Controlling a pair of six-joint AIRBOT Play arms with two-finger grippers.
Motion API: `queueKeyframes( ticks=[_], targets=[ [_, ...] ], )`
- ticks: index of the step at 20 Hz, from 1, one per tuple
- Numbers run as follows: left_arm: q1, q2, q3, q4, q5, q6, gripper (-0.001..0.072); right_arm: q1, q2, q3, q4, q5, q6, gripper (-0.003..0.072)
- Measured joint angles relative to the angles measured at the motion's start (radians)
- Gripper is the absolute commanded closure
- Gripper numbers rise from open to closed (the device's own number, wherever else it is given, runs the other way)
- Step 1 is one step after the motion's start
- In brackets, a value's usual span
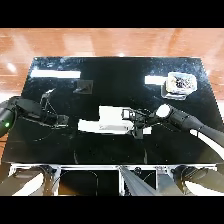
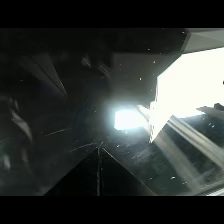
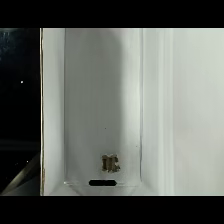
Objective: Fold the box and place the chain.
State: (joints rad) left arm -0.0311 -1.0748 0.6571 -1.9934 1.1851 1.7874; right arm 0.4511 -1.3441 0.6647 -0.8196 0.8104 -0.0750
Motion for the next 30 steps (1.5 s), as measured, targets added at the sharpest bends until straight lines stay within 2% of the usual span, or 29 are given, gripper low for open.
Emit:
queueKeyframes(
  ticks=[6,15,19,20,21,22,23,26,28,30],
  targets=[
    [-0.002,-0.135,-0.004,-0.126,-0.050,-0.005,0.0690,0.000,0.000,0.000,-0.001,-0.002,0.000,0.0143],
    [-0.094,-0.190,-0.004,-0.203,-0.150,0.011,0.0690,0.000,0.000,0.000,-0.001,-0.003,-0.001,0.0144],
    [-0.137,-0.224,-0.004,-0.223,-0.164,0.011,0.0685,0.000,0.000,0.000,-0.001,-0.003,-0.001,0.0144],
    [-0.143,-0.229,-0.002,-0.226,-0.164,0.011,0.0609,0.000,0.000,0.000,-0.001,-0.003,0.000,0.0144],
    [-0.147,-0.232,0.003,-0.226,-0.162,0.011,0.0477,0.000,0.000,0.000,-0.001,-0.003,0.000,0.0144],
    [-0.150,-0.234,0.010,-0.228,-0.153,0.011,0.0375,0.000,0.000,0.000,-0.001,-0.003,0.000,0.0144],
    [-0.153,-0.235,0.020,-0.231,-0.140,0.011,0.0322,0.000,0.000,0.000,-0.001,-0.003,0.000,0.0144],
    [-0.156,-0.238,0.051,-0.227,-0.117,0.016,0.0309,0.000,0.000,0.000,-0.001,-0.003,0.000,0.0144],
    [-0.162,-0.239,0.068,-0.235,-0.089,0.019,0.0177,0.000,0.000,0.000,-0.001,-0.003,0.001,0.0143],
    [-0.173,-0.239,0.081,-0.249,-0.082,0.023,0.0176,0.000,0.000,0.000,-0.001,-0.003,0.004,0.0144]
  ],
)
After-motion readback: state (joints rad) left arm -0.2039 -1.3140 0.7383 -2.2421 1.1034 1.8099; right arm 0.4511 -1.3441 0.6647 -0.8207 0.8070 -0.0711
